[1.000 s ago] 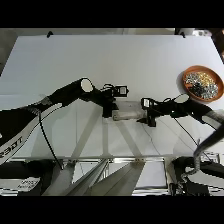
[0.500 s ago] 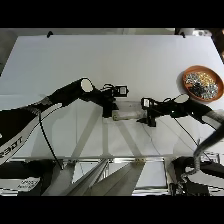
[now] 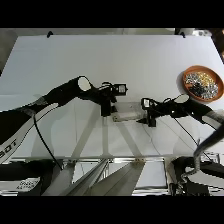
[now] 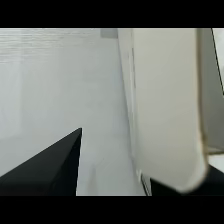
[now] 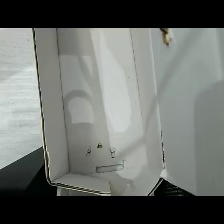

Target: Fold the box and place the chain.

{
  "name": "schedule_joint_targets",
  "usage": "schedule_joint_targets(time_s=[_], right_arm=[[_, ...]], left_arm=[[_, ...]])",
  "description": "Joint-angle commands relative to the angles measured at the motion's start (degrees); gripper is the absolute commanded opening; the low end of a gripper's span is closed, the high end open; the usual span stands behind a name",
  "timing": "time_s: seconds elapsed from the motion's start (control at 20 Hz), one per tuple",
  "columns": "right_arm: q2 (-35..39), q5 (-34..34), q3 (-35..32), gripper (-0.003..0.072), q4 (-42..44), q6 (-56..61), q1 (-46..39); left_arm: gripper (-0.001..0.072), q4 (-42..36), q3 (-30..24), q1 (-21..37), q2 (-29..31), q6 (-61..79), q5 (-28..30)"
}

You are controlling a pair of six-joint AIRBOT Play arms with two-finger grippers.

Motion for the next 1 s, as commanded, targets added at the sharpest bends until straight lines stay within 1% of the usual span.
schedule_joint_targets(time_s=[0.0,0.1,0.25,0.4,0.45,0.55,0.6,0.65,0.7,0.8,0.9,0.95], right_arm=[[-0.02,-0.13,0.02,0.0407,0.02,-0.07,0.0],[-0.02,-0.13,0.02,0.0407,0.02,-0.07,0.0],[-0.02,-0.15,0.02,0.0407,0.02,-0.07,0.0],[-0.02,-0.15,0.02,0.0407,0.02,-0.04,0.0],[-0.02,-0.15,0.02,0.0407,0.02,-0.07,0.0],[-0.02,-0.15,0.02,0.0407,0.02,-0.04,0.0],[-0.02,-0.13,0.02,0.0407,0.02,-0.07,0.0],[-0.02,-0.15,0.02,0.0407,0.02,-0.07,0.0],[-0.02,-0.15,0.02,0.0407,0.02,-0.07,0.0],[-0.02,-0.15,0.02,0.0407,0.02,-0.07,0.0],[-0.02,-0.15,0.02,0.0407,0.02,-0.07,0.0],[-0.02,-0.15,0.02,0.0407,0.02,-0.07,0.0]], left_arm=[[0.0461,5.77,0.04,1.36,4.66,-4.04,-0.87],[0.0461,12.11,0.04,2.78,8.28,-9.64,-2.56],[0.046,20.33,0.04,5.22,14.16,-18.47,-7.54],[0.045,20.46,0.04,6.21,19.61,-25.42,-12.37],[0.0401,18.58,0.04,5.84,21.11,-25.75,-13.7],[0.0248,11.17,0.04,4.87,22.91,-25.33,-14.99],[0.0135,6.32,0.04,3.96,23.12,-25.24,-15.04],[0.0066,2.14,0.04,2.67,22.88,-24.35,-14.97],[0.0019,-0.15,0.02,1.14,22.38,-23.37,-14.71],[0.0008,-0.83,-0.07,-2.45,20.37,-23.12,-13.07],[0.0008,-0.98,-0.07,-5.29,17.05,-23.19,-11.78],[0.0007,-1.09,-0.07,-6.38,15.1,-23.58,-10.25]])
